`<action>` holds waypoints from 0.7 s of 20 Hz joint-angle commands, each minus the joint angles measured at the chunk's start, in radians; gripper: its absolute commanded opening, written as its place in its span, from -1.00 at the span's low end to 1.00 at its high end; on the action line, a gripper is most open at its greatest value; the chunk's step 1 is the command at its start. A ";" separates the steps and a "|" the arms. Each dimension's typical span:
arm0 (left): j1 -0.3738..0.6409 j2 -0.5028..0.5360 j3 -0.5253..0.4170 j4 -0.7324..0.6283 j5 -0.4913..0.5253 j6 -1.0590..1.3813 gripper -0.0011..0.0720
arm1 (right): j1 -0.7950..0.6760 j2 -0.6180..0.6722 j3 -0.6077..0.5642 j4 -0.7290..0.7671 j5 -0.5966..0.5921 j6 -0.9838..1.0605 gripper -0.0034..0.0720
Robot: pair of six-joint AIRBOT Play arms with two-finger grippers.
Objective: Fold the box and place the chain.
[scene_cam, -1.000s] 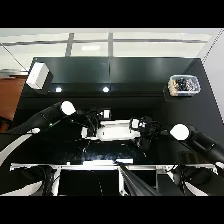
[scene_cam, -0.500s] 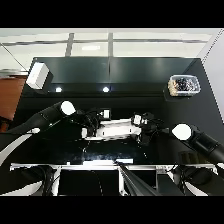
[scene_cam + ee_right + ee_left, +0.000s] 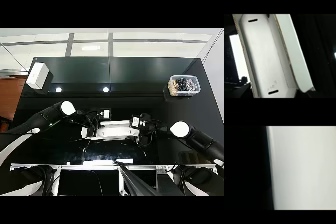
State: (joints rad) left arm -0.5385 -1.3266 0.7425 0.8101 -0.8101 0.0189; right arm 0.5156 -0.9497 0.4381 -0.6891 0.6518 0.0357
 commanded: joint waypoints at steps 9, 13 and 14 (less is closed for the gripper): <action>0.001 -0.001 0.000 0.000 0.002 -0.001 -0.89 | -0.067 -0.158 0.001 0.180 0.109 -0.279 0.98; 0.001 -0.001 0.000 0.000 0.001 -0.001 -0.89 | -0.067 -0.193 0.001 0.156 0.103 -0.283 0.98; 0.001 -0.001 0.000 0.000 0.001 -0.001 -0.89 | -0.067 -0.199 0.001 0.157 0.103 -0.284 0.98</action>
State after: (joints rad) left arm -0.5385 -1.3266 0.7425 0.8101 -0.8097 0.0185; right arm 0.4500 -1.1244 0.4393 -0.5236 0.7486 -0.2371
